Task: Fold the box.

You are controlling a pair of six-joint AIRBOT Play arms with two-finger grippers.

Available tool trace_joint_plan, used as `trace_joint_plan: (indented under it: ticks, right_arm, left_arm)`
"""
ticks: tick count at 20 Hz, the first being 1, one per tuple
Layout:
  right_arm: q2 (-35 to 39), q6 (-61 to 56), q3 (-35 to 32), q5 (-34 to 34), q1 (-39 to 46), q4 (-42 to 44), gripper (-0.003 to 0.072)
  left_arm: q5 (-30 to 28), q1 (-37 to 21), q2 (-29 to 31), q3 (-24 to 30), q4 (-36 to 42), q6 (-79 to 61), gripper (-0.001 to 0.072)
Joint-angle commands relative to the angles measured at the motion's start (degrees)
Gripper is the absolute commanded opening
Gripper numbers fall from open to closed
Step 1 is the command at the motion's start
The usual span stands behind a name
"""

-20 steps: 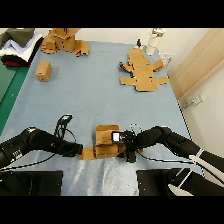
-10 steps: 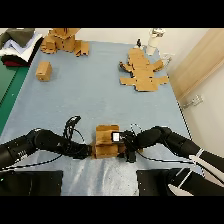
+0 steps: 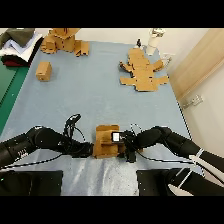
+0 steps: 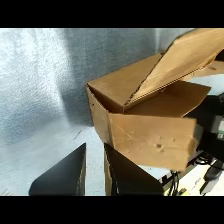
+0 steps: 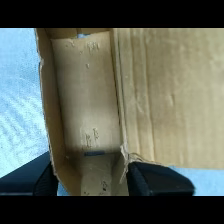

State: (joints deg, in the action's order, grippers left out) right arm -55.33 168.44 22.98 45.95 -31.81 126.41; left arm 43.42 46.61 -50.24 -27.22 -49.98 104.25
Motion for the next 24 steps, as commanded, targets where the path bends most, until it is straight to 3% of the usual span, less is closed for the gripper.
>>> trace_joint_plan:
  ticks: [1,3,4,5,10,14,21,24]
  right_arm:
    - [0.04,0.0,0.02,0.0,-0.02,0.0,0.0502]
    - [0.04,0.0,0.02,0.0,-0.02,0.0,0.0503]
    - [0.04,0.0,0.02,0.0,-0.02,0.0,0.0502]
    - [0.04,0.0,0.02,0.0,-0.02,0.0,0.0502]
    - [0.04,0.0,0.02,0.0,-0.02,0.0,0.0502]
    - [0.04,0.0,0.02,0.0,-0.02,0.0,0.0503]
    - [0.04,0.0,0.02,0.0,-0.02,-0.02,0.0503]
    - [0.04,0.0,0.02,0.0,-0.02,-0.02,0.0503]
  left_arm:
    - [2.08,-0.61,0.0,-1.62,-0.81,0.74,0.0185]
    - [3.98,-2.19,0.0,-2.93,-1.46,0.66,0.0187]
    - [4.0,-2.43,0.0,-3.39,-1.27,0.59,0.0226]
    - [3.45,-2.43,0.0,-3.63,-0.85,0.61,0.0362]
    - [0.7,-2.29,-0.02,-3.67,0.94,0.15,0.0359]
    - [-6.08,-2.32,-0.02,-3.67,1.86,0.17,0.036]
    - [-3.58,-0.52,-3.06,-3.69,1.68,3.23,0.0363]
    - [-2.82,2.47,-4.04,-4.52,-3.82,9.25,0.0368]
